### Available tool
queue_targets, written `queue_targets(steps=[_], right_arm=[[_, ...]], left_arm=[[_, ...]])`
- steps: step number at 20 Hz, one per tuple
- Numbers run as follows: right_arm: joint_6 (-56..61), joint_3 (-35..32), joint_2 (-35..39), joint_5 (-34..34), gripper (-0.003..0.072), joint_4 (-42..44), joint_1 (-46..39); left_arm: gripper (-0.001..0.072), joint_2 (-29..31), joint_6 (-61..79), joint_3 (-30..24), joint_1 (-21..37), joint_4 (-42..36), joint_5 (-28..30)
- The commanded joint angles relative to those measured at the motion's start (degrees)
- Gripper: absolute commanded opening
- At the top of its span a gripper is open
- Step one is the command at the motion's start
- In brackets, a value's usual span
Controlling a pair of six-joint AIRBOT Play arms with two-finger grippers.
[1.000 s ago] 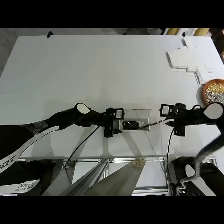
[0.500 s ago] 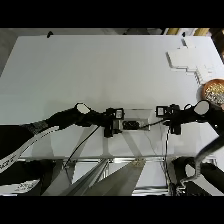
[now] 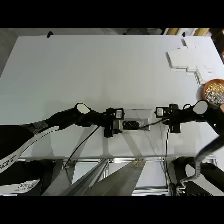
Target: Fold the box and place the chain.
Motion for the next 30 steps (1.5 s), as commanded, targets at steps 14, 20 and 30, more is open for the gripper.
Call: queue_targets(steps=[14, 20, 30], right_arm=[[0.0, 0.0, 1.3, 0.2, 0.0154, -0.8, 2.3], [0.0, 0.0, -0.1, -0.8, 0.0145, -0.8, 2.3], [0.3, 0.1, 8.7, 1.8, 0.0018, 0.3, 5.8]], left_arm=[[0.0208, 0.0, 0.0, 0.0, 0.0, 0.0, 0.0], [0.0208, 0.0, 0.0, 0.0, 0.0, 0.0, 0.0], [0.0208, 0.0, 0.0, 0.0, 0.0, 0.0, 0.0]])
